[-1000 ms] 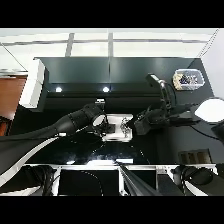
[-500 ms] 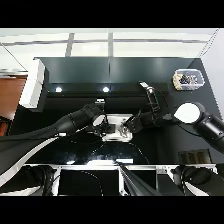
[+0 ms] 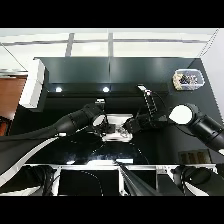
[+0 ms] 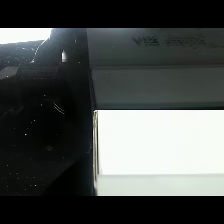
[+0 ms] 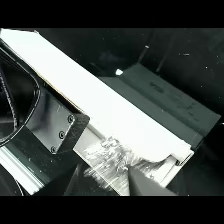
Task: Fold the box and place the chain.
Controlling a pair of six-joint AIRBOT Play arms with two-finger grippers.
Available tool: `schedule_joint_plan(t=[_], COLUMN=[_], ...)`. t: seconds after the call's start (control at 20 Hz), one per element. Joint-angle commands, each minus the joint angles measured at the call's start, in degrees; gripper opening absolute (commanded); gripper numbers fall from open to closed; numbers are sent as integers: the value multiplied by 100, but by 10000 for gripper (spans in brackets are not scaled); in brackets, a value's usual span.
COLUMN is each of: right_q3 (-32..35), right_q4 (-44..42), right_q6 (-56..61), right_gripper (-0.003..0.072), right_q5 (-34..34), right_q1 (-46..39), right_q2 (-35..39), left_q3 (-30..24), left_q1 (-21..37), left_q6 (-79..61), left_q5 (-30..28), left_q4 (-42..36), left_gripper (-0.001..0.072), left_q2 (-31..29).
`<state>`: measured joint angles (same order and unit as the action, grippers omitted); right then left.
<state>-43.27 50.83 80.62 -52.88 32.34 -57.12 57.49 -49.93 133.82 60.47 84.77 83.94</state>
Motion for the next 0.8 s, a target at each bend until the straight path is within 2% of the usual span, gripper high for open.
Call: schedule_joint_plan(t=[0.0, 0.05, 0.1, 0.15, 0.2, 0.25, 0.3, 0.4, 0.5, 0.6, 0.65, 0.75], right_q3=[-22, -55, -109, -170, -240, -317, -398, -428, -420, -363, -297, -74], right_q4=[28, 20, 39, 66, 181, 400, 782, 1810, 3364, 4463, 4640, 4133], right_q6=[17, 20, 15, 15, 15, 17, 28, 424, 1027, 1132, 1134, 1134], right_gripper=[387, 351, 218, 153, 116, 114, 12, 8, 8, 9, 9, 9], right_q5=[-262, -415, -549, -647, -732, -833, -953, -1032, -1097, -1069, -986, -723], right_q1=[-20, -105, -221, -398, -597, -809, -1049, -1537, -1998, -2465, -2774, -3307], right_q2=[22, 59, 127, 229, 345, 485, 669, 1126, 1545, 1668, 1665, 1665], left_q3=[2, 2, 2, 2, 2, 2, 2, 2, 2, 2, 2, 2], left_q1=[2, 2, 2, 2, 2, 2, 2, 2, 2, 2, 2, 2], left_q6=[-2, -2, -2, -4, -2, -2, -2, -2, -2, -2, -2, -2], left_q5=[0, 0, 0, 0, 0, 0, 0, 0, 0, -2, -4, -2], left_q4=[0, 2, 2, 0, 0, 2, 0, 2, 0, 0, 2, 2], left_gripper=[29, 29, 29, 29, 29, 29, 29, 29, 29, 29, 29, 29], left_q2=[-2, -2, -2, -2, -2, -2, -2, -2, -2, -2, -2, -2])
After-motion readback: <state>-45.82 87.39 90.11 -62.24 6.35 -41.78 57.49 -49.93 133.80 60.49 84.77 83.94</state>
